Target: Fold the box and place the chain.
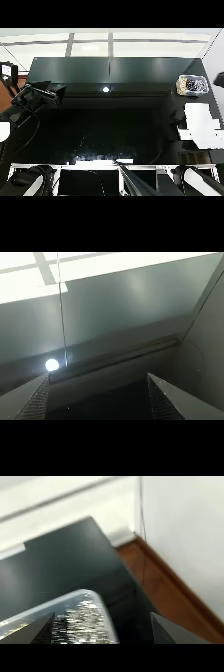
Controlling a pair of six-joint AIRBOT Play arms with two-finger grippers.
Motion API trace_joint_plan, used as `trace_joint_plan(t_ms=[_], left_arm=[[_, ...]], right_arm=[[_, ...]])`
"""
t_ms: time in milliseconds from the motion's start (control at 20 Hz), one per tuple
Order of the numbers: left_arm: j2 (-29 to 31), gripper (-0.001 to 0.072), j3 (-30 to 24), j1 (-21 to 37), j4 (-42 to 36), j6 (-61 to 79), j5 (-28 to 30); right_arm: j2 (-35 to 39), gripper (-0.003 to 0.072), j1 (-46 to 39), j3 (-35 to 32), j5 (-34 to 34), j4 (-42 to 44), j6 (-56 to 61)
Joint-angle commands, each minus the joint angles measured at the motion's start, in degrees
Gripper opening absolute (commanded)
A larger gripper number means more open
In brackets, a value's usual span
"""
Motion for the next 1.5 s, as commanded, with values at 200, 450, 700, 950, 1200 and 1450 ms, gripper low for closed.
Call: trace_joint_plan(t_ms=[200,450,700,950,1200,1450], left_arm=[[-4.0,0.0709,-0.02,-0.02,-0.07,-6.62,-3.08],[-5.25,0.071,-0.02,0.0,-1.36,-6.82,-2.69],[-5.35,0.071,-0.02,0.0,-1.38,-6.82,-2.69],[-5.35,0.0709,-0.02,0.0,-1.4,-6.82,-3.04],[-5.53,0.0709,-0.02,0.0,-2.89,-6.82,-3.08],[-5.53,0.0709,-0.02,0.0,-2.89,-6.82,-3.06]], right_arm=[[-14.93,0.072,-28.09,20.85,48.24,-37.22,20.37],[-20.76,0.072,-32.28,20.83,63.47,-37.16,1.29],[-21.88,0.072,-32.28,20.83,60.22,-34.07,-6.27],[-22.6,0.0547,-32.28,20.83,58.23,-29.53,-14.08],[-22.6,0.0062,-32.3,20.83,60.13,-24.63,-15.82],[-22.58,0.0015,-32.28,20.74,66.97,-17.51,-14.53]])
